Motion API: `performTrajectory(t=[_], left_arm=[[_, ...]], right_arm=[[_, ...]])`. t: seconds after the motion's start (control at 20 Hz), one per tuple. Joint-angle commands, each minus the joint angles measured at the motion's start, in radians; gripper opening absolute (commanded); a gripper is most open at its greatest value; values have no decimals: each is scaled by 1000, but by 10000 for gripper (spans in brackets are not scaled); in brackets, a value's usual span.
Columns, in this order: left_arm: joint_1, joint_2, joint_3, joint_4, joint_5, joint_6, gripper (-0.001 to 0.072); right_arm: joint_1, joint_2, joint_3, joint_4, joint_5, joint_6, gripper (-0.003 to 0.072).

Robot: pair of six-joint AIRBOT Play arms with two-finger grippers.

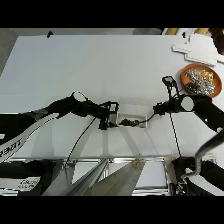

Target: Fold the box and place the chain.

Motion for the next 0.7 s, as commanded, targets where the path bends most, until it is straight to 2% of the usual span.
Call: performTrajectory(t=[0.0,0.25,0.45,0.55,0.65], left_arm=[[1,0,1,0,0,0,207],[1,0,1,0,0,0,207],[1,0,1,0,0,0,207],[1,0,1,0,0,0,207],[1,0,1,0,0,0,207]], right_arm=[[1,-2,9,-6,25,25,277],[0,-13,9,-13,-7,27,277],[5,-76,9,-62,23,24,280],[5,-91,9,-69,16,24,328],[5,-92,9,-68,-9,24,328]])
